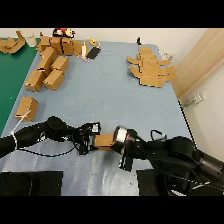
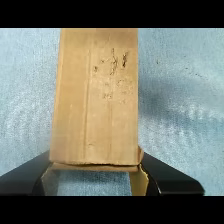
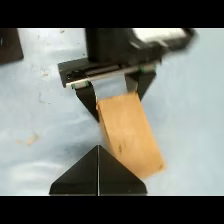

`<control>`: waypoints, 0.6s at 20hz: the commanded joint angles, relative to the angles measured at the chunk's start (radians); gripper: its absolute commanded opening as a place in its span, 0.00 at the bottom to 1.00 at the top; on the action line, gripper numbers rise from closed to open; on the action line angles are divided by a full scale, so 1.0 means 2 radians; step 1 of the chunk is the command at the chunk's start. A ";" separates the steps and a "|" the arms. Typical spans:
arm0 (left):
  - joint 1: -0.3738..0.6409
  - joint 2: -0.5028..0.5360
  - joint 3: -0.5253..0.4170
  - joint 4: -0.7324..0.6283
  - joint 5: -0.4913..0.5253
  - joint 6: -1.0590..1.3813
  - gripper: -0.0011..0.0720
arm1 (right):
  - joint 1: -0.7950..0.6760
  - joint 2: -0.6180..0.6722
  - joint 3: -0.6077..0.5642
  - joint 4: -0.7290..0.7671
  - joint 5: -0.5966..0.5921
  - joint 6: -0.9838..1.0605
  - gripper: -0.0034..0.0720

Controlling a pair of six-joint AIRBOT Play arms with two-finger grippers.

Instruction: Fold the box.

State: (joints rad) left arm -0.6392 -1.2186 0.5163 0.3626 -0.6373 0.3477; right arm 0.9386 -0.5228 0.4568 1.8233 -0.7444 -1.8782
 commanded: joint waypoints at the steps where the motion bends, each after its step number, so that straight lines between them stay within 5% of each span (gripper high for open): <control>1: 0.000 0.000 0.000 0.000 0.000 0.000 0.68 | -0.005 0.049 -0.024 0.002 -0.057 0.287 0.05; 4: 0.000 0.000 0.000 0.000 0.000 0.000 0.68 | -0.005 0.055 -0.075 0.042 -0.027 0.346 0.05; 9: 0.000 0.000 0.000 0.000 0.000 0.000 0.68 | -0.009 0.022 -0.118 0.106 0.181 0.350 0.05; 12: 0.000 0.000 0.000 0.000 0.000 0.000 0.68 | -0.041 -0.005 -0.118 0.108 0.197 0.356 0.05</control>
State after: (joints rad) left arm -0.6392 -1.2186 0.5163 0.3626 -0.6373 0.3477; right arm 0.8940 -0.4942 0.2352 2.0113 -0.4576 -1.2011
